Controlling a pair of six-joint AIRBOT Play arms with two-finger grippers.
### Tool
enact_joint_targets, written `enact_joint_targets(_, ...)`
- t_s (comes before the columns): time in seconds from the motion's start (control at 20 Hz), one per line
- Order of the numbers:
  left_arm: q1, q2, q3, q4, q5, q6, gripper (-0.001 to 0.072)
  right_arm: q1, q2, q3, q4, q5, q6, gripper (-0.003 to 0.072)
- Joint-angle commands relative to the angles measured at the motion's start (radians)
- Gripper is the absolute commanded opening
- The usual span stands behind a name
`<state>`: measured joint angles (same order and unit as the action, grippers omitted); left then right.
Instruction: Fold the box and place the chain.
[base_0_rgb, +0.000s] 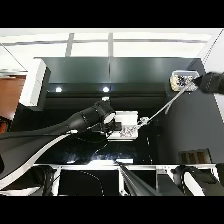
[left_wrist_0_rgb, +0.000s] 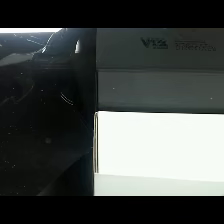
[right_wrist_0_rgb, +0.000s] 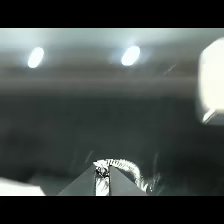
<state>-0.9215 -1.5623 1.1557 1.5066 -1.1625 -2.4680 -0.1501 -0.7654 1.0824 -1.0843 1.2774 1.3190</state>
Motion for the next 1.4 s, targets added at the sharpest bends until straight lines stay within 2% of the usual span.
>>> enact_joint_targets(0.0,0.000,0.000,0.000,0.002,0.002,0.000,0.0034,0.073,0.029,-0.040,0.064,0.209,-0.026,0.0047)
enact_joint_targets(0.2,0.000,0.000,0.000,0.001,0.002,0.000,0.0034,0.230,0.025,-0.140,0.200,0.162,-0.026,0.0046)
enact_joint_targets(0.3,0.000,0.000,0.000,0.001,0.002,0.000,0.0033,0.314,0.024,-0.172,0.250,0.098,-0.025,0.0046)
enact_joint_targets(0.6,0.000,0.000,0.000,0.001,0.001,0.000,0.0034,0.517,-0.040,-0.183,0.309,-0.008,-0.018,0.0047)
enact_joint_targets(0.85,0.000,0.000,0.000,0.001,0.001,0.000,0.0033,0.564,-0.122,-0.183,0.307,-0.069,-0.018,0.0048)
enact_joint_targets(0.9,0.000,0.000,0.000,0.001,0.001,0.000,0.0034,0.562,-0.130,-0.183,0.296,-0.077,-0.019,0.0181)
enact_joint_targets(0.95,0.000,0.000,0.000,0.001,0.000,0.000,0.0033,0.550,-0.127,-0.183,0.264,-0.084,-0.019,0.0396)
enact_joint_targets(1.0,0.000,0.000,0.000,0.001,0.000,0.000,0.0033,0.517,-0.120,-0.182,0.237,-0.072,-0.022,0.0437)
enact_joint_targets(1.2,0.000,0.000,0.000,0.001,0.000,0.000,0.0033,0.225,-0.058,-0.185,0.180,0.086,-0.168,0.0436)
enact_joint_targets(1.3,0.000,0.000,0.000,0.001,0.000,0.000,0.0033,0.083,-0.040,-0.223,0.140,0.104,-0.266,0.0436)
enact_joint_targets(1.35,0.000,0.000,0.000,0.001,0.000,0.000,0.0033,0.033,-0.040,-0.267,0.141,0.074,-0.339,0.0436)
